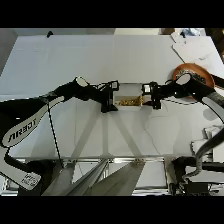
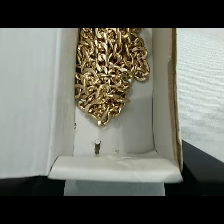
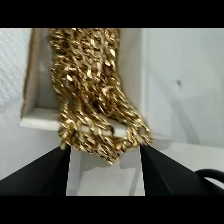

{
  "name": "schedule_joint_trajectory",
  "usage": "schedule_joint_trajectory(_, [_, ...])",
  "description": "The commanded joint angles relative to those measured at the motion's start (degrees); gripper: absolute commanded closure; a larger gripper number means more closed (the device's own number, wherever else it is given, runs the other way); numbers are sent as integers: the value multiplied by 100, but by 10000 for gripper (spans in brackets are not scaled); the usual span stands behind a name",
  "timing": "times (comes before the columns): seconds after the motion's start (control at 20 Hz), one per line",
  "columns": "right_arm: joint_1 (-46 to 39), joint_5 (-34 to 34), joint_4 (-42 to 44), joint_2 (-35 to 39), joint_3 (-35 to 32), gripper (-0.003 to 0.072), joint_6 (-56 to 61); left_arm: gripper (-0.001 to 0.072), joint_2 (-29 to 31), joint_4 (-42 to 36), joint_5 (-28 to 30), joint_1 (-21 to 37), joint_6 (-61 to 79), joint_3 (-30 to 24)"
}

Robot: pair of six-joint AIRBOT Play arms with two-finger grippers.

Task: Fold the box and place the chain.

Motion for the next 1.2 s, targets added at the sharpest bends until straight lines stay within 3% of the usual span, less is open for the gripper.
schedule_joint_trajectory(0.0, [90, 125, -83, -9, -2, 211, -39, 555, 2, 2, 2, 2, 0, 0])
schedule_joint_trajectory(0.15, [87, 105, -66, -9, -2, 289, -39, 555, 2, 2, 2, 2, 0, 0])
schedule_joint_trajectory(0.5, [87, -286, 481, -9, -2, 313, -37, 555, 2, 2, 0, 2, 0, -2])
schedule_joint_trajectory(0.55, [87, -289, 507, -9, -2, 441, -37, 555, 2, 0, 2, 2, 0, 0])
schedule_joint_trajectory(0.6, [87, -289, 501, -9, -2, 648, -37, 555, 2, 0, 2, 2, 0, -2])
schedule_joint_trajectory(0.65, [87, -297, 490, -9, -2, 670, -28, 555, 2, 0, 0, 2, 2, 0])
schedule_joint_trajectory(1.0, [87, -664, 203, 111, -2, 672, 592, 555, 2, 2, 0, 2, 2, 0])
schedule_joint_trajectory(1.15, [83, -994, -437, 393, -2, 672, 1123, 555, 2, 2, 2, 2, 0, 0])
